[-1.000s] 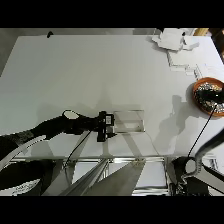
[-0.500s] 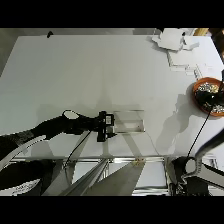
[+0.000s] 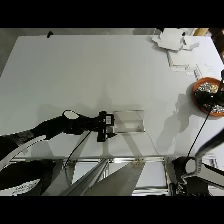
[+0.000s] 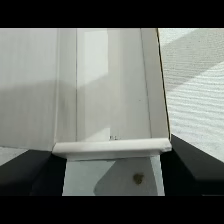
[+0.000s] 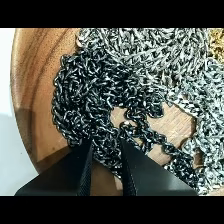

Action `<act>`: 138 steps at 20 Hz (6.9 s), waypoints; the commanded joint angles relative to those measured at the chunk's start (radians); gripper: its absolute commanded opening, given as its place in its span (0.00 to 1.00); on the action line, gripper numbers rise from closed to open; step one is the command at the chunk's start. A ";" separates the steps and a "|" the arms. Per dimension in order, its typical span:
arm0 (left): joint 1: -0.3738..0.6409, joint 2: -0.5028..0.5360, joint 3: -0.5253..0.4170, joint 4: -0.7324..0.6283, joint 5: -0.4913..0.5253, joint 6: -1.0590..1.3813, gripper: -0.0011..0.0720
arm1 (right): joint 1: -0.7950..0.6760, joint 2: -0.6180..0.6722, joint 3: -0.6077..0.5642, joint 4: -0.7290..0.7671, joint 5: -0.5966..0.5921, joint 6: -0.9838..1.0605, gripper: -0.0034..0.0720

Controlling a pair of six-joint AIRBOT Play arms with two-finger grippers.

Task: Fold the box and place the chain.

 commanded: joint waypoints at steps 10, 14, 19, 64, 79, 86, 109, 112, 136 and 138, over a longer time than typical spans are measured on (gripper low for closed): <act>0.000 0.001 0.001 0.000 0.000 0.000 0.21 | -0.001 0.039 0.000 0.000 0.070 0.000 0.07; 0.000 0.001 0.001 0.000 0.000 0.000 0.21 | 0.004 0.183 0.000 0.017 0.166 -0.001 0.07; 0.000 0.001 0.001 0.000 0.000 0.000 0.21 | 0.083 0.368 0.000 0.088 0.319 -0.043 0.07; 0.000 0.001 0.001 0.000 0.000 0.000 0.21 | 0.984 0.387 -0.166 0.702 0.441 -0.476 0.07; 0.000 0.001 0.001 0.000 0.000 0.000 0.21 | 0.714 0.396 0.039 0.315 0.774 -1.210 0.49; 0.000 0.001 0.001 0.000 0.000 0.000 0.21 | 0.624 0.344 -0.153 0.332 0.506 -1.443 0.39; 0.000 0.001 0.001 0.000 0.000 0.000 0.21 | 0.624 0.115 -0.199 0.314 0.332 -1.572 0.07; 0.000 0.001 0.001 0.000 0.000 0.000 0.21 | 0.625 0.179 -0.199 0.315 0.390 -1.565 0.07; 0.000 0.001 0.001 0.000 0.000 0.000 0.21 | 1.120 0.377 -0.199 0.786 0.162 -1.517 0.28; 0.000 0.001 0.001 0.000 0.000 0.000 0.21 | 1.098 0.386 -0.186 0.712 0.188 -1.517 0.37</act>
